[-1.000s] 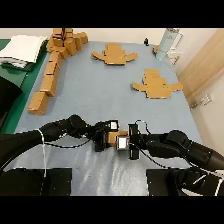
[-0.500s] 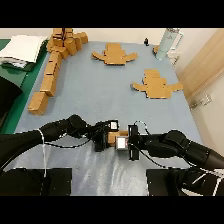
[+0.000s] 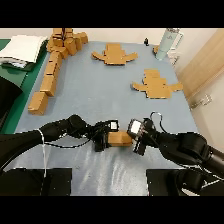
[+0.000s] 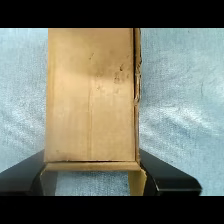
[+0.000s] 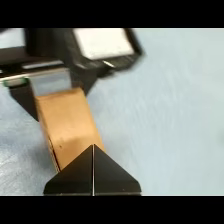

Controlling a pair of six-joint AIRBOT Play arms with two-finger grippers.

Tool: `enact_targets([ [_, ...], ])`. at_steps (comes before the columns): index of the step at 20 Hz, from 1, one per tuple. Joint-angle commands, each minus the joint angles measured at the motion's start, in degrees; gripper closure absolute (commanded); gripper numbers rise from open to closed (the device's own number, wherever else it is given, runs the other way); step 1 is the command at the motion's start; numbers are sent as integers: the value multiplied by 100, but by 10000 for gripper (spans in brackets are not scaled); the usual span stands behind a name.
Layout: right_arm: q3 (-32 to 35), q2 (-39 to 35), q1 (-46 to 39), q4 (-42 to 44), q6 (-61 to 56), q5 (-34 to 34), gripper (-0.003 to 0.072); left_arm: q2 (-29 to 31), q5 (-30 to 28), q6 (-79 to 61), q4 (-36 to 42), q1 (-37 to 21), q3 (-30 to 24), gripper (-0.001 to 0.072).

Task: Fold the box.

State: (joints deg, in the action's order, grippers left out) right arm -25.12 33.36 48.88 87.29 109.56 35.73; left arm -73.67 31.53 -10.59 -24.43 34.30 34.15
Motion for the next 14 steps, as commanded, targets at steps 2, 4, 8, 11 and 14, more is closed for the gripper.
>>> enact_targets([
  [2,-2,-120,-4,-1609,-3560,756,683,-4,-2,-4,-2,-2,2,228],
  [4,-2,46,-7,-1897,-4395,787,683,-4,-2,-4,-2,-2,2,228],
  [8,-2,413,-7,-2017,-5722,791,683,-4,-9,-4,15,0,15,228],
  [11,-2,553,-7,-2107,-6518,791,683,48,-15,15,17,-15,63,228],
  [14,-2,573,-7,-2406,-7104,793,683,339,-210,590,13,-138,85,228],
])
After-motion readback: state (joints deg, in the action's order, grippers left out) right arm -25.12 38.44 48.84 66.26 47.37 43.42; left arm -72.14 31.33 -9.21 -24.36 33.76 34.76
